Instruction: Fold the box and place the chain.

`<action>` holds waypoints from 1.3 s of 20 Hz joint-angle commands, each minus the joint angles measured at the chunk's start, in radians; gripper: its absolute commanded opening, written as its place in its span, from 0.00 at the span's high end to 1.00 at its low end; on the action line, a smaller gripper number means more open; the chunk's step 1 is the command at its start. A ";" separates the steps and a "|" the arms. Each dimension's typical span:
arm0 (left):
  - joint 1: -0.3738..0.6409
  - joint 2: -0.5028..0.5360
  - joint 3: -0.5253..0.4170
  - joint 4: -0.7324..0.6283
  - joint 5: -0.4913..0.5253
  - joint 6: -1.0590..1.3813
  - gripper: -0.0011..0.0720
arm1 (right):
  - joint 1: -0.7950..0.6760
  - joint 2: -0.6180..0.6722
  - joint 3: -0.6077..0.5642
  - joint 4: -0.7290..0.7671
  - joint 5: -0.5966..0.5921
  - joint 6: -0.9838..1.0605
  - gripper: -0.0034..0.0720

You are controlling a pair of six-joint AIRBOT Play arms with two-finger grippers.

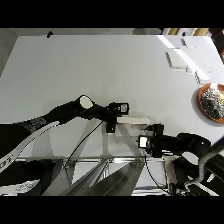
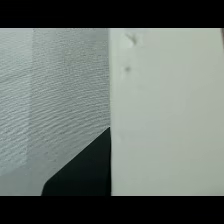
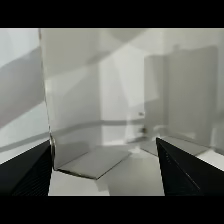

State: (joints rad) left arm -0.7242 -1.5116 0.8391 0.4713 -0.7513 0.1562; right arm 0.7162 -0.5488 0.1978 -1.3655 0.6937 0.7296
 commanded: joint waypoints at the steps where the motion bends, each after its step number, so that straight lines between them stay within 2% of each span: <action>1: -0.001 0.000 0.000 0.000 -0.001 0.000 0.97 | -0.075 -0.011 0.032 0.056 0.008 -0.007 0.06; 8: -0.001 0.000 0.000 0.000 -0.001 0.001 0.97 | -0.217 -0.011 0.048 0.219 0.064 -0.234 0.06; 12: -0.001 0.000 0.000 0.000 -0.001 0.000 0.97 | -0.314 -0.011 0.055 0.258 0.097 -0.321 0.06; 18: -0.001 0.000 0.000 0.000 -0.001 0.000 0.97 | -0.364 -0.019 0.068 0.294 0.093 -0.435 0.06; 22: -0.001 0.000 0.000 0.000 -0.001 0.000 0.97 | -0.371 -0.087 0.068 0.325 0.091 -0.538 0.06; 26: -0.001 0.000 0.000 0.000 -0.001 0.001 0.97 | -0.468 -0.160 0.068 0.424 0.100 -0.635 0.06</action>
State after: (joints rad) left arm -0.7242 -1.5120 0.8394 0.4713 -0.7525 0.1562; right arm 0.3004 -0.6636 0.2653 -1.0122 0.7860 0.1844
